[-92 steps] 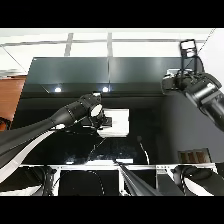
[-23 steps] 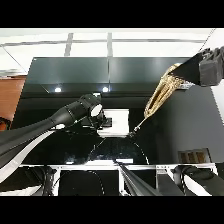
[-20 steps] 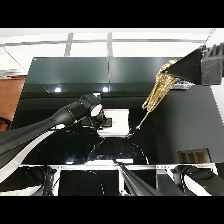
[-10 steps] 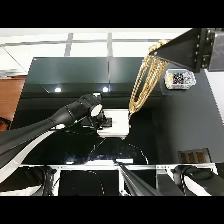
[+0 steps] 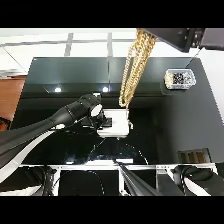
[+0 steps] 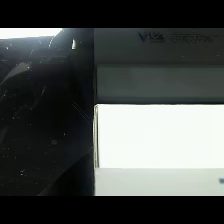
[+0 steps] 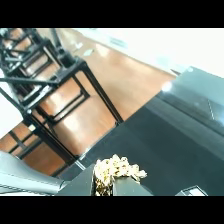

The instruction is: Fold the box and place the chain.

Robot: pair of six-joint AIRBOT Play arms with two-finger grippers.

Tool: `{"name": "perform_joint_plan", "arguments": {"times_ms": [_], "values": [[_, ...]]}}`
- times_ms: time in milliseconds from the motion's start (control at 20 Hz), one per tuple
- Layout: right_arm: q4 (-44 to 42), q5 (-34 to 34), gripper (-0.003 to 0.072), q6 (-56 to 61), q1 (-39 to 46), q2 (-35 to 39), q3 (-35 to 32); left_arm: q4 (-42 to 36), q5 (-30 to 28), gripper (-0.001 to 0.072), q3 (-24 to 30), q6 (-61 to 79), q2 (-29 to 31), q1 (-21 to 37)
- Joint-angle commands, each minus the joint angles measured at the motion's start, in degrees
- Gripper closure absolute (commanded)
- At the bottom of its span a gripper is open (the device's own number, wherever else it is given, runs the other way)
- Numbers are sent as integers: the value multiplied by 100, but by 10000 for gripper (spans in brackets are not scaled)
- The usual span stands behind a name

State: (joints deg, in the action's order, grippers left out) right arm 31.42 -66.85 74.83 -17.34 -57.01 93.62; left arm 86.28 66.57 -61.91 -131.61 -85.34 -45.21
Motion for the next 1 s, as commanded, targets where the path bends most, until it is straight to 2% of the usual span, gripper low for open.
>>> {"name": "perform_joint_plan", "arguments": {"times_ms": [0, 150, 250, 500, 750, 950], "values": [[442, -258, 671, 184, -57, -42, -7, 0, -4, 683, -4, 0, 0, 2], [898, -861, 671, 444, -57, -63, -393, 0, -4, 683, -2, 2, 0, 2], [909, -883, 670, 444, -79, -63, -861, 0, -2, 683, -2, 2, 0, 2], [691, -457, 671, 439, -98, -66, -2033, 2, 0, 682, -2, 2, 0, 2], [35, -96, 671, 22, -101, -70, -2686, 0, -2, 683, -2, 2, 0, 2], [55, 55, 670, -9, -197, -138, -3418, 0, -2, 682, -2, 2, 0, 2]]}}
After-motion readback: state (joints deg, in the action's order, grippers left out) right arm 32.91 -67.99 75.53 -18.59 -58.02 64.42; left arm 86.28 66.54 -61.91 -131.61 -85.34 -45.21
